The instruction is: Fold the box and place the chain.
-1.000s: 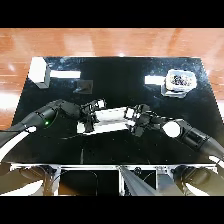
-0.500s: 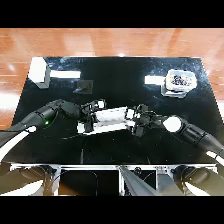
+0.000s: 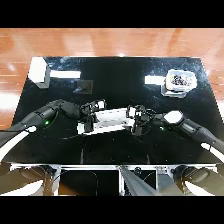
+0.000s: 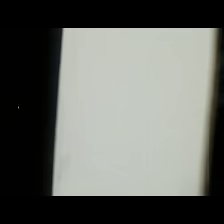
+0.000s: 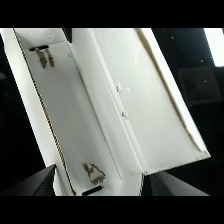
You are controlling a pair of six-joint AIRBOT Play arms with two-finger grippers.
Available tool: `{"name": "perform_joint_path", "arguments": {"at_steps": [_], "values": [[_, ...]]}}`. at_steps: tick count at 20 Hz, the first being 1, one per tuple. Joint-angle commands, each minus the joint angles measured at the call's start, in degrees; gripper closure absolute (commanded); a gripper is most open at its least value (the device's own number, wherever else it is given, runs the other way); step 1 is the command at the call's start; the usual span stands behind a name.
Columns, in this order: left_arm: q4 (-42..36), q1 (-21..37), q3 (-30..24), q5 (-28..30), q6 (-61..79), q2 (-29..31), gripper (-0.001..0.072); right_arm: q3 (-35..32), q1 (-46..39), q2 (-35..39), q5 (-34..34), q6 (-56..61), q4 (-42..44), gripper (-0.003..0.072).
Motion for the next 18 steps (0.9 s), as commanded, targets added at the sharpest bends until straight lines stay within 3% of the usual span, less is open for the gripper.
{"name": "perform_joint_path", "arguments": {"at_steps": [1,8,18], "values": [[0.0,0.0,0.0,-1.5,0.7,-0.1,0.0691,0.5,-0.3,-2.3,4.1,-3.5,4.3,-0.0034],[0.2,-0.1,6.1,-0.4,0.2,-5.3,0.0692,0.5,-0.3,-3.1,4.8,2.6,-1.9,-0.0034],[0.3,0.0,6.7,4.2,-3.0,-5.4,0.0693,0.5,1.6,-5.0,1.1,4.5,-2.7,-0.0026]]}}
